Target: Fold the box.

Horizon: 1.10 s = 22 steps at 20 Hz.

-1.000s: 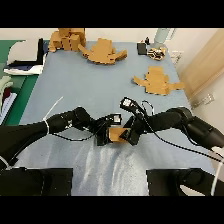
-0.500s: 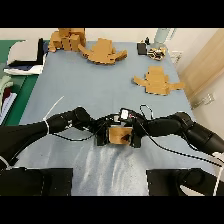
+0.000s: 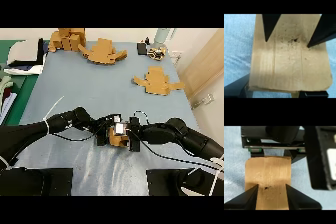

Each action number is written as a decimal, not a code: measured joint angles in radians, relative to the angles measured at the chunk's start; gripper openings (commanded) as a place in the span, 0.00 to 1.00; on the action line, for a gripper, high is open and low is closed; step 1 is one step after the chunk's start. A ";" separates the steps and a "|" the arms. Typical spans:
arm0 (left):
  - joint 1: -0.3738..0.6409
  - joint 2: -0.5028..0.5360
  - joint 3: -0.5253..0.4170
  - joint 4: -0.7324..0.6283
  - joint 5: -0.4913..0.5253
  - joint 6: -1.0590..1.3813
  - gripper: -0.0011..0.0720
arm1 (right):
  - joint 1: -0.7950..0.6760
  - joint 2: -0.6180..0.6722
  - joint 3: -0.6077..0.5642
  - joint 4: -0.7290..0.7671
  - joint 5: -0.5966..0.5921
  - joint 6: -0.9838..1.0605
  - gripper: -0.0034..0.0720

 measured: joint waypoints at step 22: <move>0.000 0.000 0.000 -0.002 0.000 -0.002 0.79 | 0.010 0.179 -0.004 -0.044 -0.023 0.095 0.78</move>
